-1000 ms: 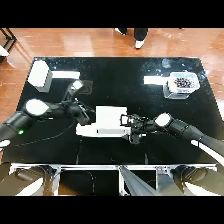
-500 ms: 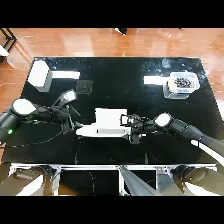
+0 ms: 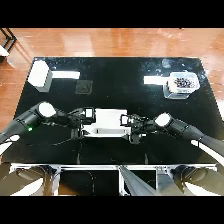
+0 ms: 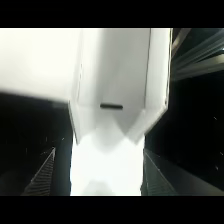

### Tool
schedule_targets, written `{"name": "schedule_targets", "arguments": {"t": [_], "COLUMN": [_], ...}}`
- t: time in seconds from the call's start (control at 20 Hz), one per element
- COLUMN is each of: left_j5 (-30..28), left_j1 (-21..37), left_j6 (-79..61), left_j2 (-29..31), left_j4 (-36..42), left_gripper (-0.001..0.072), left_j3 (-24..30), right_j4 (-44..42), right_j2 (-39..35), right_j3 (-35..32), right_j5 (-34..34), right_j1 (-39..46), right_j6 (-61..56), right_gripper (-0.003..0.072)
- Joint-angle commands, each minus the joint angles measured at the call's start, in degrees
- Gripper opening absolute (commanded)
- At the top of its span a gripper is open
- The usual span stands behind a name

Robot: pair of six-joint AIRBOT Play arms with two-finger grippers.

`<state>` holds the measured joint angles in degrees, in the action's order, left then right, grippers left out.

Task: Fold the box and place the chain.

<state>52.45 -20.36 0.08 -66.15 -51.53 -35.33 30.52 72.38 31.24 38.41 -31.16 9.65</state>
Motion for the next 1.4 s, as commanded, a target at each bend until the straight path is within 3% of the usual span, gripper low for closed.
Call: {"name": "schedule_targets", "arguments": {"t": [0.0,0.15,0.2,0.25,0.5,0.6,1.05,1.35], "left_j5": [-2.6,-2.4,-2.3,-2.3,-1.0,-1.1,-2.9,-2.9], "left_j1": [-3.0,-3.3,-3.3,-3.3,-3.7,-4.6,-4.9,-4.9], "left_j6": [-1.6,-1.6,-1.6,-1.6,-1.9,-1.9,-4.3,-4.2], "left_j2": [-1.6,-2.2,-2.4,-2.4,-2.5,-2.5,-4.6,-5.3], "left_j4": [-0.1,0.0,0.0,0.0,3.0,3.0,11.9,13.3], "left_gripper": [0.0636,0.0595,0.0475,0.0417,0.034,0.0256,0.0255,0.0255], "left_j3": [0.0,0.0,0.0,0.0,0.0,0.0,0.0,0.0], "right_j4": [0.0,0.0,0.0,0.0,0.0,0.0,0.0,0.0], "right_j2": [0.0,0.0,0.0,0.0,0.0,0.0,0.0,0.0], "right_j3": [0.1,0.1,0.1,0.1,0.1,0.1,0.1,0.1], "right_j5": [0.0,0.0,0.0,0.0,0.0,0.0,0.0,0.0], "right_j1": [-0.1,-0.1,-0.1,-0.1,-0.1,-0.1,-0.1,-0.1], "right_j6": [0.0,0.0,0.0,0.0,0.0,0.0,0.0,0.0], "right_gripper": [0.0526,0.0525,0.0525,0.0525,0.0525,0.0525,0.0526,0.0526]}}
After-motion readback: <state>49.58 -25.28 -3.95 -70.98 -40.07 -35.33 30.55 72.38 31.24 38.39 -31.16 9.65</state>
